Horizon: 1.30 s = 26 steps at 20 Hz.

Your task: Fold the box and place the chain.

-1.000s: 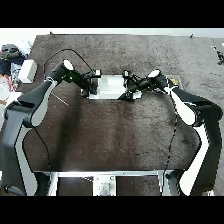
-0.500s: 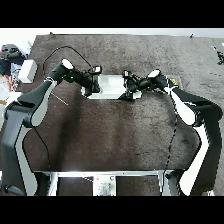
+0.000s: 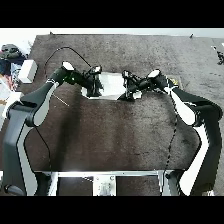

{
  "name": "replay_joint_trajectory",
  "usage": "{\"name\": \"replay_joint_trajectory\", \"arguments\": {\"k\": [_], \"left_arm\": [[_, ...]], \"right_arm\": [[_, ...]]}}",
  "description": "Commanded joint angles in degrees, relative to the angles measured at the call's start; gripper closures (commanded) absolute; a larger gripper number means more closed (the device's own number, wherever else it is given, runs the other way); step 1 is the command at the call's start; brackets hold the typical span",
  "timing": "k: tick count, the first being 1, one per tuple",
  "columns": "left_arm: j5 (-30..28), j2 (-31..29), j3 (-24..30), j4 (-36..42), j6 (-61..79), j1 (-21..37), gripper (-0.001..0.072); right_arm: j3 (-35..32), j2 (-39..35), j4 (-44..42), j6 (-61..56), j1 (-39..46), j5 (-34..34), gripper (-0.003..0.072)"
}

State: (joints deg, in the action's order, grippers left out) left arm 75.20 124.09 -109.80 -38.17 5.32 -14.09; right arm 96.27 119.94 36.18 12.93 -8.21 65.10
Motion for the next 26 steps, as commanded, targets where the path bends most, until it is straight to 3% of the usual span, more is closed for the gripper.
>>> {"name": "replay_joint_trajectory", "arguments": {"k": [1,2,4,9,10,12,13,14,15,16,23,26], "left_arm": [[0.0,0.2,0.0,0.2,-2.4,0.0,0.0149],[0.0,0.2,0.0,0.2,-2.5,0.0,0.0149],[-0.1,0.1,0.0,0.2,-3.9,0.0,-0.0011],[0.9,-0.1,0.0,-0.4,-6.8,0.6,0.0],[0.9,-0.1,-0.1,-0.3,-6.8,0.9,0.0118],[2.7,-0.1,-0.1,-0.2,-6.8,1.9,0.0433],[3.6,-0.1,-0.1,-0.2,-6.8,2.4,0.054],[4.5,-0.1,-0.1,-0.1,-6.8,2.9,0.0603],[5.3,-0.2,-0.1,-0.2,-6.8,3.4,0.0609],[6.3,-0.7,-0.1,-0.2,-6.8,3.8,0.0698],[5.1,-8.3,-0.1,-0.6,-16.0,7.1,0.0704],[0.9,-12.0,0.1,-1.3,-25.3,8.5,0.0704]], "right_arm": [[0.0,0.0,0.0,-0.1,0.0,0.0,0.0232],[0.0,0.0,0.0,-0.1,0.0,0.0,0.0232],[0.0,0.0,0.0,-0.1,0.0,0.0,0.0232],[0.0,0.0,0.0,-0.1,0.0,0.0,0.0232],[0.0,0.0,0.0,-0.1,0.0,0.0,0.0232],[0.0,0.0,0.0,-0.1,0.0,0.0,0.0232],[0.0,0.0,0.0,-0.1,0.0,0.0,0.0232],[0.0,0.0,0.0,-0.1,0.0,0.0,0.0232],[0.0,0.0,0.0,-0.1,0.0,0.0,0.0232],[0.0,0.0,0.0,-0.1,0.0,0.0,0.0232],[0.0,0.0,0.0,-0.1,0.0,0.0,0.0232],[0.0,0.0,0.0,-0.1,0.0,0.0,0.0232]]}}
